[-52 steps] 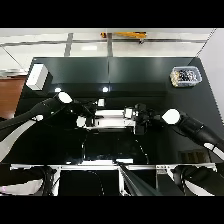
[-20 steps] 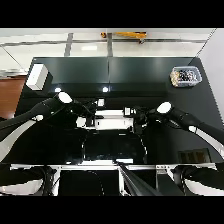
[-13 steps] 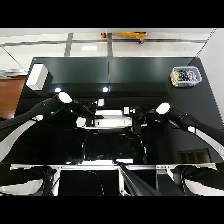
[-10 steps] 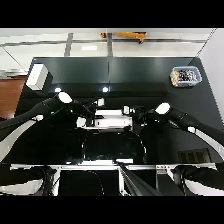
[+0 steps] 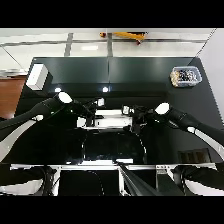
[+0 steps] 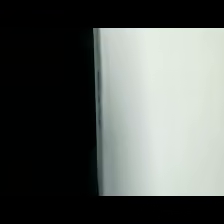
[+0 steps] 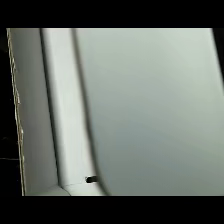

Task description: Fold the box and place the chain.

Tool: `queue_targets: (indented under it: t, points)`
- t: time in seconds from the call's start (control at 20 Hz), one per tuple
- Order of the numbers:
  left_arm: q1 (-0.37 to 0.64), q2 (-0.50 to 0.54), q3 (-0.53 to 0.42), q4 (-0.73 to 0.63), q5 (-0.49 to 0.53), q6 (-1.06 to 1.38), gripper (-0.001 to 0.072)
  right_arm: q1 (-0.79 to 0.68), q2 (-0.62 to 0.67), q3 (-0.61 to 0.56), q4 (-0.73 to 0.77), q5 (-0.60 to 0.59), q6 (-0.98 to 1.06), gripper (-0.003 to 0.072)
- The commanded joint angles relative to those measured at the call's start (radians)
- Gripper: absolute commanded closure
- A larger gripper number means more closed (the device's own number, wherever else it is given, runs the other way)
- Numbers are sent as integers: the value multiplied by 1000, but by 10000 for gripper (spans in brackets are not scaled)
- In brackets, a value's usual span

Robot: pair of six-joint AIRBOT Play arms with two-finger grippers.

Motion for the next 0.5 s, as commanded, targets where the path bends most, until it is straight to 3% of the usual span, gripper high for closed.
queue_targets:
  t: [0.0, 0.3, 0.35, 0.4, 0.45]
  points:
    - [0, -1, 1, 1, 0, 0, 683, 9, -2, -1, -27, 2, 6, 28]
    - [0, -1, 1, 1, 0, 0, 683, 9, -2, -1, -27, 2, 6, 30]
    - [0, -1, 1, 1, 0, 0, 683, 9, -2, -1, -27, 2, 6, 168]
    - [0, -1, 1, 1, 0, 0, 683, 9, -2, -1, -27, 2, 6, 247]
    - [1, 0, 1, 1, 0, 0, 682, 9, -2, -1, -27, 2, 6, 247]
